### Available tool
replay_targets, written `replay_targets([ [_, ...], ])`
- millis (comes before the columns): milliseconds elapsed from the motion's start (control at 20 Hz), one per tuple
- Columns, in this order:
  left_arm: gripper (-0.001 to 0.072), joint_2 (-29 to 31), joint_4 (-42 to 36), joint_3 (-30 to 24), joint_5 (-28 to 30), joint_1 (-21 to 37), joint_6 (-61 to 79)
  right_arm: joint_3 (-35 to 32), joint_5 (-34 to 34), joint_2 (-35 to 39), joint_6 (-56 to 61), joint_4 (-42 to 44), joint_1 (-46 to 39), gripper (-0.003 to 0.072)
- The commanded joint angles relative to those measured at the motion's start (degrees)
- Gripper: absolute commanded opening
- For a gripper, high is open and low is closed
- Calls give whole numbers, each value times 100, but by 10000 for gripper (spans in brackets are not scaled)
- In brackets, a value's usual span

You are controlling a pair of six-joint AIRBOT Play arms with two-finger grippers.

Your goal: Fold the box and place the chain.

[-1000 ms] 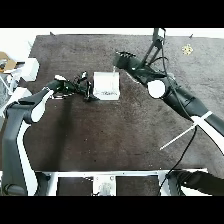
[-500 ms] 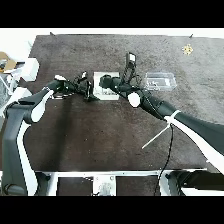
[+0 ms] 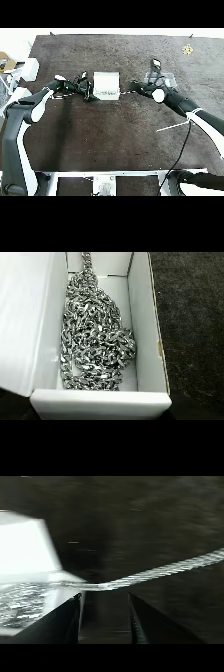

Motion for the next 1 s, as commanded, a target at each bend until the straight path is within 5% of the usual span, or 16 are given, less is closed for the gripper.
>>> replay_targets([
  [0,523,0,0,0,2,2,2,-313,74,-212,151,-22,-844,305],
  [200,523,0,0,0,0,2,2,-223,-780,-820,151,461,-1080,304],
  [550,523,0,0,0,0,2,2,791,-800,-1864,151,758,-774,303],
  [600,523,0,0,0,0,2,2,820,-835,-1910,214,776,-758,187],
  [750,523,0,0,0,-2,2,2,815,-813,-1843,232,796,-734,5],
  [950,523,0,0,0,0,2,2,813,-634,-863,188,210,-321,4],
])
